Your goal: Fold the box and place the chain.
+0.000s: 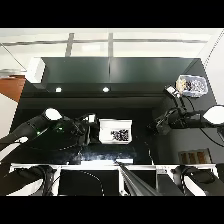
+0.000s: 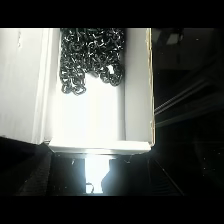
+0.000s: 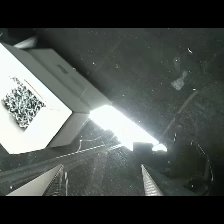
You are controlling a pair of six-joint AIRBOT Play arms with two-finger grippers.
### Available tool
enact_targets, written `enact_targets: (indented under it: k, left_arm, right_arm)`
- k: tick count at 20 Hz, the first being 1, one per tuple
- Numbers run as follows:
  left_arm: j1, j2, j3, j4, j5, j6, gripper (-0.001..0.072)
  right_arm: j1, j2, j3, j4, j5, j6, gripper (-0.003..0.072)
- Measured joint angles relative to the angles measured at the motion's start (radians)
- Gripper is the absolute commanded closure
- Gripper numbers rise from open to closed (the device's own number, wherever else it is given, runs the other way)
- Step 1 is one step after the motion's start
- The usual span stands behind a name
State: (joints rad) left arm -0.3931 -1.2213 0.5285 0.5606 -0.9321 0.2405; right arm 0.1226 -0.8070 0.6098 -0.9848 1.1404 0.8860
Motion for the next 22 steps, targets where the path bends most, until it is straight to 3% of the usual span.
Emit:
enact_targets:
  k: [15, 22]
  left_arm:
    - [-0.009, -0.014, 0.002, -0.032, 0.035, 0.0, 0.0003]
    - [-0.06, -0.023, 0.005, -0.032, 0.06, 0.0, 0.0003]
  right_arm:
    - [0.0, 0.0, 0.0, 0.0, -0.001, 0.0, 0.0154]
    - [0.0, 0.0, 0.0, 0.0, -0.001, 0.0, 0.0154]
